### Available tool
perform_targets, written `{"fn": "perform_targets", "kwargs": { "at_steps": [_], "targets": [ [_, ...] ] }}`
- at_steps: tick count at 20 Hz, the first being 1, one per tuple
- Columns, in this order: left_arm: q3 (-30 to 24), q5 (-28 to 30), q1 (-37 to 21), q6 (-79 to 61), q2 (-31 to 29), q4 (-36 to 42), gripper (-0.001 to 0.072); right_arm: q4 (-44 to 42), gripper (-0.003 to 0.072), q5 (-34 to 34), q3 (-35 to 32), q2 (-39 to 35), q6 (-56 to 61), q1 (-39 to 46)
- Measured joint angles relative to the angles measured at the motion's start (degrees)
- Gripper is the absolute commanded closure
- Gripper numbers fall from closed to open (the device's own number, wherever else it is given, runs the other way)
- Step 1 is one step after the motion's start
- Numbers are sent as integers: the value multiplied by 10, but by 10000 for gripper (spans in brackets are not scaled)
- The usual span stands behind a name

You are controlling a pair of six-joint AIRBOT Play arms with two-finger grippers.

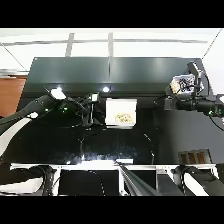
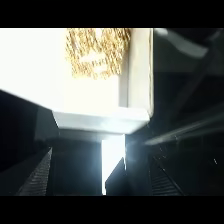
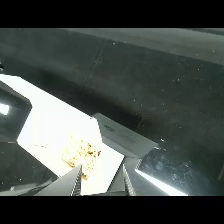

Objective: Fold the box and place the chain.

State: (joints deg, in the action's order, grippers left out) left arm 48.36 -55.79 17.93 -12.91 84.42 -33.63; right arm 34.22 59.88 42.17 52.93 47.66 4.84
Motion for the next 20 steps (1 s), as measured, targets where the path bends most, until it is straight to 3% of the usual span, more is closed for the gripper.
{"fn": "perform_targets", "kwargs": {
  "at_steps": [11, 12, 13, 14, 16, 17, 18, 20],
  "targets": [
    [15, 43, 48, -19, 23, 26, 8, 0, 372, 1, -2, 0, 2, 0],
    [16, 44, 49, -18, 23, 26, 62, 0, 372, 2, -2, 0, 2, 0],
    [16, 43, 51, -17, 24, 26, 255, 0, 372, 3, -2, 0, 2, 0],
    [17, 43, 52, -18, 24, 26, 356, 0, 372, 3, -2, 0, 2, 0],
    [17, 38, 54, -18, 24, 26, 351, 0, 364, 14, -2, 0, 2, -1],
    [17, 36, 54, -18, 24, 25, 351, 2, 63, 16, -2, 0, 3, -5],
    [17, 35, 55, -19, 24, 25, 351, 3, -24, 15, -2, 1, 10, -12],
    [17, 35, 55, -19, 24, 25, 351, 3, -23, -7, -2, 9, 23, -37]
  ]
}}
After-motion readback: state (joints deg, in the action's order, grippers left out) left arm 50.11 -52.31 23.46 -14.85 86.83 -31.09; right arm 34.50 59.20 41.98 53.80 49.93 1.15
